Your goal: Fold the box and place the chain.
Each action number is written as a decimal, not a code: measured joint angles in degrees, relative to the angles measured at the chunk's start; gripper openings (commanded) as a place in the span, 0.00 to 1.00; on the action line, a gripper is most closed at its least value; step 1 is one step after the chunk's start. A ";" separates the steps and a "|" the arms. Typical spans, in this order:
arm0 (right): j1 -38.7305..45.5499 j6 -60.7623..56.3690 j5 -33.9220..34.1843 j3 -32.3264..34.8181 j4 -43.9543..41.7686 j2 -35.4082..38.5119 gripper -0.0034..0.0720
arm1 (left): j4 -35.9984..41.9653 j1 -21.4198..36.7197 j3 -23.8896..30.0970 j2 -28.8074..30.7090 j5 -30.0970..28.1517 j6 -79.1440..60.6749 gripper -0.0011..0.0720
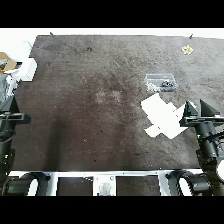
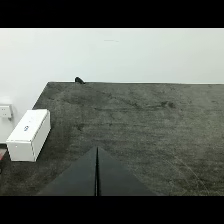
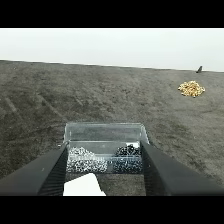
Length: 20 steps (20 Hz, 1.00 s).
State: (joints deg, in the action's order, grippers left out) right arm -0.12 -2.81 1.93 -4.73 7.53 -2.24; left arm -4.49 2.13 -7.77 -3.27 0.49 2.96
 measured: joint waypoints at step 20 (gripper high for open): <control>10.60 -4.81 -11.93 -26.49 1.92 -38.05 0.73 | 0.02 0.00 0.00 0.00 0.00 0.02 0.03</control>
State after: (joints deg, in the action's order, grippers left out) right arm 10.48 -7.62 -10.00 -31.22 9.45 -40.29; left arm -4.47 2.13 -7.77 -3.27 0.49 2.98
